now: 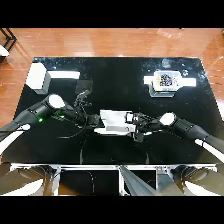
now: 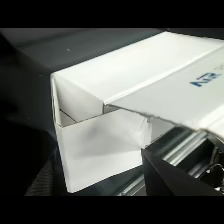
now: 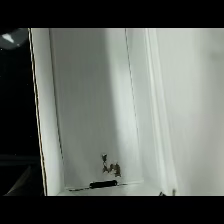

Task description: Fold the box and place the chain.

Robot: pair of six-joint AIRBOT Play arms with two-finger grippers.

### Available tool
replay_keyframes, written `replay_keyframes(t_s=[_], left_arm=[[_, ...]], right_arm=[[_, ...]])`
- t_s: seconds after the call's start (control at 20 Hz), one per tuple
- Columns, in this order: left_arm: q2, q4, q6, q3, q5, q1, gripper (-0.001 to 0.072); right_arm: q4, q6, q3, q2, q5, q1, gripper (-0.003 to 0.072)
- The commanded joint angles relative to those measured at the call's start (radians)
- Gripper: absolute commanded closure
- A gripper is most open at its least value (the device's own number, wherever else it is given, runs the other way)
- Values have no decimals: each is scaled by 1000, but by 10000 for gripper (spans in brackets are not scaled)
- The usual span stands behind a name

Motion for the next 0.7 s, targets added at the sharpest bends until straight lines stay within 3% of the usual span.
replay_keyframes(t_s=[0.0,0.45,0.55,0.65], left_arm=[[0,47,-87,38,6,-39,88],[0,47,-126,45,8,-70,106],[0,48,-126,45,12,-70,178],[0,48,-127,45,23,-70,185]], right_arm=[[0,0,0,0,0,1,451],[0,0,0,0,0,1,451],[0,0,0,-1,0,1,451],[0,0,0,-1,0,1,451]])
